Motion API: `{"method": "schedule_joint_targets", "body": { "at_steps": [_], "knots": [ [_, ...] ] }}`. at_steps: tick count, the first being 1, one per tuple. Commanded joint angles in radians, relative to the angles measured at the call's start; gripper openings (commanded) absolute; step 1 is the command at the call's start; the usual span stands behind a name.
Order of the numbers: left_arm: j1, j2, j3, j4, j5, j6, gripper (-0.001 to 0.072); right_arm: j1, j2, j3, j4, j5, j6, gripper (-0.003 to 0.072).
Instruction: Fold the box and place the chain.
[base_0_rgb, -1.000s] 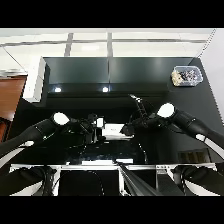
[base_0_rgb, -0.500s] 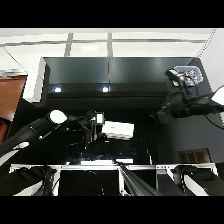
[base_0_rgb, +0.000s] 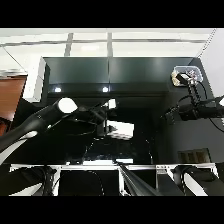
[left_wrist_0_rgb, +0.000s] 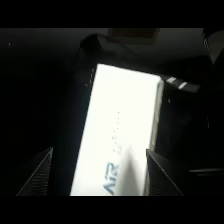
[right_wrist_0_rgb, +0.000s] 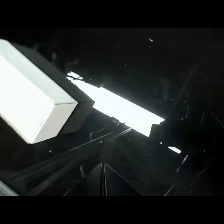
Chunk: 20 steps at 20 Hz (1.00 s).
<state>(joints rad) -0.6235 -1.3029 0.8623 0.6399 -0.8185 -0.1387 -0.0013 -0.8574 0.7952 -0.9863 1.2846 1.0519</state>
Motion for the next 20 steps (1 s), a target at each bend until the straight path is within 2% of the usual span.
{"method": "schedule_joint_targets", "body": {
  "at_steps": [1, 6, 14, 20],
  "knots": [
    [-0.025, -0.122, 0.113, 0.113, -0.081, -0.156, 0.0718, -0.004, 0.001, -0.008, -0.006, -0.012, 0.002, 0.0017],
    [-0.048, -0.148, 0.164, 0.193, -0.174, -0.188, 0.0718, -0.004, 0.001, -0.008, -0.006, -0.007, 0.002, 0.0017],
    [-0.099, -0.148, 0.19, 0.337, -0.212, -0.19, 0.0717, -0.004, 0.001, -0.008, -0.006, -0.006, 0.002, 0.0017],
    [-0.187, -0.188, 0.206, 0.552, -0.157, -0.586, 0.0716, -0.004, 0.001, -0.01, -0.006, -0.007, 0.003, 0.0017]
  ]
}}
